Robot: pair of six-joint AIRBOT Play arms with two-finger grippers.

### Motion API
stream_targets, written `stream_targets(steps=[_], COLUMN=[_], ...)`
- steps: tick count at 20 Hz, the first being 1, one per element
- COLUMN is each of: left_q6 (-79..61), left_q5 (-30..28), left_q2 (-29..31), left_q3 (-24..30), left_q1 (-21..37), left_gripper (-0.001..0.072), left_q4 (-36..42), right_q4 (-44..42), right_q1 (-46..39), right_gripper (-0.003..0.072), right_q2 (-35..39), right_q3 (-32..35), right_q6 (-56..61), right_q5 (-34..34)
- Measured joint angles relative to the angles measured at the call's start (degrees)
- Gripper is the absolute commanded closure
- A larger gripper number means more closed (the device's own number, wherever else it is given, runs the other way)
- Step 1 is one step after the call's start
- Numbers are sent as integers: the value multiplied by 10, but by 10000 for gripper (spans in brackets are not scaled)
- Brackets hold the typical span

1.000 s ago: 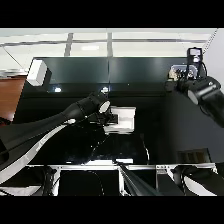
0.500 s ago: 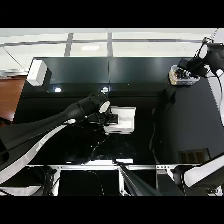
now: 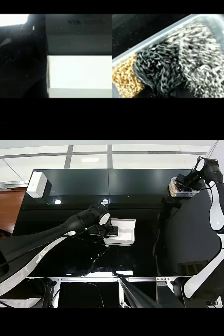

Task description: Fold the box and place the chain.

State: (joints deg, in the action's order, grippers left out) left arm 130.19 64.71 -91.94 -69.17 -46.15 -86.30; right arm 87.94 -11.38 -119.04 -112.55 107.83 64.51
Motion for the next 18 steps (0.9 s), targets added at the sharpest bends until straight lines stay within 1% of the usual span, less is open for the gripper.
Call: stream_targets(steps=[3, 7, 13, 15, 18], left_q6=[0, 0, -1, -1, -1], left_q5=[0, 0, 0, 0, 1], left_q2=[0, 0, 0, 0, 0], left_q3=[0, 0, 0, 0, 0], left_q1=[0, 0, 0, 0, 0], left_gripper=[684, 684, 684, 684, 684], left_q4=[0, 0, 0, 0, 0], right_q4=[-1, -4, -7, -24, -73], right_q1=[-1, -1, -1, -1, -1], right_gripper=[672, 672, 672, 673, 673], right_q2=[0, 44, 160, 208, 280], right_q3=[-18, -35, -41, -41, -41], right_q6=[-20, -62, -133, -153, -186], right_q5=[22, 29, 38, 38, 42])
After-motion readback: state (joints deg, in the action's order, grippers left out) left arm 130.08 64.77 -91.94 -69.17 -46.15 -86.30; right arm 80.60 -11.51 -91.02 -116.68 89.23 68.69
